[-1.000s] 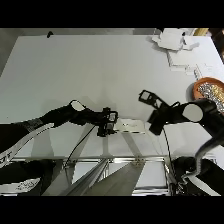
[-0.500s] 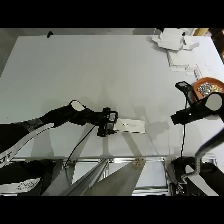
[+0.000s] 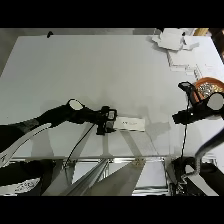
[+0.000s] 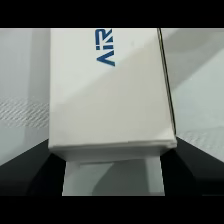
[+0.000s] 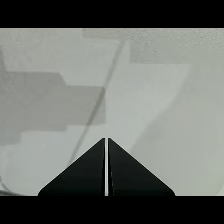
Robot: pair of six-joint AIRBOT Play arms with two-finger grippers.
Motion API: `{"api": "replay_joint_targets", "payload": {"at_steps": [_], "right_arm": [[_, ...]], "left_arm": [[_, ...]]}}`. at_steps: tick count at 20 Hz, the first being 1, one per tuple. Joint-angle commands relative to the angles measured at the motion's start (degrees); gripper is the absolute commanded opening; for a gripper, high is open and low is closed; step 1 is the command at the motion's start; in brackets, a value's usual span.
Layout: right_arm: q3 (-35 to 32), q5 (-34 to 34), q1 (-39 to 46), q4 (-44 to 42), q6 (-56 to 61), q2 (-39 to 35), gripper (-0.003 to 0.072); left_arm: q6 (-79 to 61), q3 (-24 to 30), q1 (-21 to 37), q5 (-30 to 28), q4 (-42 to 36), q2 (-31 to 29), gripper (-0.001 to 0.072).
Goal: Fold the box and place the chain.
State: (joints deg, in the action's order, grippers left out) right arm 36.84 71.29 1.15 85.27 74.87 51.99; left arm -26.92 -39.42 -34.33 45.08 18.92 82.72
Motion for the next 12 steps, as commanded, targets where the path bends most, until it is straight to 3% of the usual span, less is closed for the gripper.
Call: {"api": "replay_joint_targets", "payload": {"at_steps": [1, 7, 12], "right_arm": [[0.02, 0.07, 0.04, 0.0, 0.11, 0.04, 0.0016], [0.02, 0.09, 0.04, 0.0, 0.11, 0.04, 0.0016], [0.02, 0.09, 0.04, 0.0, 0.11, 0.04, 0.0016]], "left_arm": [[12.04, -0.04, 5.42, -0.79, 5.57, -8.68, 0.0315], [45.53, -0.04, 30.36, -3.32, 27.61, -27.98, 0.0322], [71.84, 0.0, 49.68, 0.28, 42.32, -30.27, 0.0322]]}}
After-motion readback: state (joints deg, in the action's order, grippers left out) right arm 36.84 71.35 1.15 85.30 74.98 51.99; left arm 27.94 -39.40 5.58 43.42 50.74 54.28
